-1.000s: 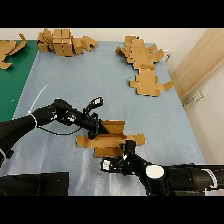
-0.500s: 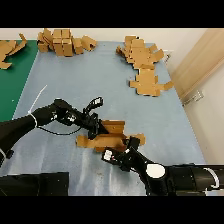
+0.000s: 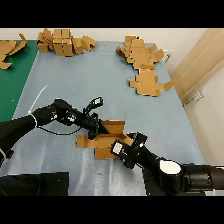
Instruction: Fold the box.
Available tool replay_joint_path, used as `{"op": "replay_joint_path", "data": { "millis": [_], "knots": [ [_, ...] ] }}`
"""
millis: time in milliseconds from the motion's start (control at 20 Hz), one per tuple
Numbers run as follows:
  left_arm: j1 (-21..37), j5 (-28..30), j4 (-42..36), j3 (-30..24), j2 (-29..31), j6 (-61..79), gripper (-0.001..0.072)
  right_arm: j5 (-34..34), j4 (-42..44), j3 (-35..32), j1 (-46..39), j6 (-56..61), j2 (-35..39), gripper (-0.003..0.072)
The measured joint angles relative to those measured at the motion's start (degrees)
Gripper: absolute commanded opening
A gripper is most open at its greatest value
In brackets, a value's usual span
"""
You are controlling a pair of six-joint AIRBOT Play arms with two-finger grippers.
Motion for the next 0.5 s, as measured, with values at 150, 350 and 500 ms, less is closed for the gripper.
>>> {"op": "replay_joint_path", "data": {
  "millis": [150,350,500],
  "knots": [
    [0.0,0.0,0.02,0.0,0.0,0.0,0.0014,4.57,1.46,-3.23,-2.71,-0.98,3.54,0.0712],
    [0.0,-0.02,0.02,0.0,0.0,0.0,0.0014,10.62,4.46,-5.27,-4.79,-6.36,6.56,0.0712],
    [0.0,-0.02,0.02,0.0,0.0,0.0,0.0014,11.93,14.03,-5.79,-2.67,-18.84,8.31,0.0712]
  ]
}}
